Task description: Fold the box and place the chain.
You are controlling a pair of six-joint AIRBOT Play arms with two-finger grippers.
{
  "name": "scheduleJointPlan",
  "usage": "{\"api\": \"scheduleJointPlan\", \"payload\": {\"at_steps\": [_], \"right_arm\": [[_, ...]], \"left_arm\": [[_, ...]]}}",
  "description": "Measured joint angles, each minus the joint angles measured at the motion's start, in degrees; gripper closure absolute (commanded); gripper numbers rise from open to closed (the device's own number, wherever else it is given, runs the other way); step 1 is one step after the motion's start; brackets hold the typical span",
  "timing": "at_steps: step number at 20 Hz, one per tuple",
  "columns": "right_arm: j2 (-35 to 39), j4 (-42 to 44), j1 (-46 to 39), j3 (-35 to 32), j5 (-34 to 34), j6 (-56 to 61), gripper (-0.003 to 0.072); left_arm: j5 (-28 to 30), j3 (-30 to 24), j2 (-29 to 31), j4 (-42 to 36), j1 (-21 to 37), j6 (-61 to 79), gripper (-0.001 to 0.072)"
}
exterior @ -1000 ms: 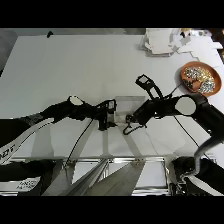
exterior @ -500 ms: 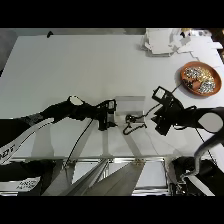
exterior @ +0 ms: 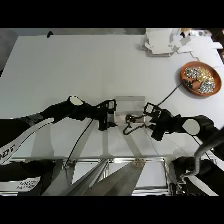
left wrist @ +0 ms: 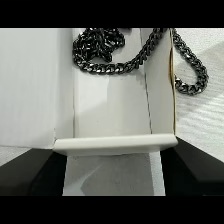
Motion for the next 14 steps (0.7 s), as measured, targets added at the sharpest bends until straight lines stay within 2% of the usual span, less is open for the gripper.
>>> {"api": "scheduleJointPlan", "payload": {"at_steps": [5,7,9,10,13,14], "right_arm": [[-5.9,0.3,1.9,-0.2,-3.8,-0.5,0.0452],[-6.9,0.4,2.1,-0.3,-5.1,-0.7,0.0510],[-7.9,0.4,2.3,-0.3,-5.9,-0.7,0.0515],[-8.5,0.5,2.3,-0.2,-6.1,-0.7,0.0531],[-10.0,0.4,2.4,-0.2,-6.3,-0.7,0.0657],[-10.1,0.4,2.4,-0.1,-6.2,-0.7,0.0667]], "left_arm": [[0.0,0.0,0.0,0.0,0.0,0.0,0.0501],[0.0,0.0,0.0,0.0,0.0,0.0,0.0501],[0.0,0.0,0.0,0.0,0.0,0.0,0.0501],[0.0,0.0,0.0,0.0,0.0,0.0,0.0501],[0.0,0.0,0.0,0.0,0.0,0.0,0.0501],[0.0,0.0,0.0,0.0,0.0,0.0,0.0501]]}}
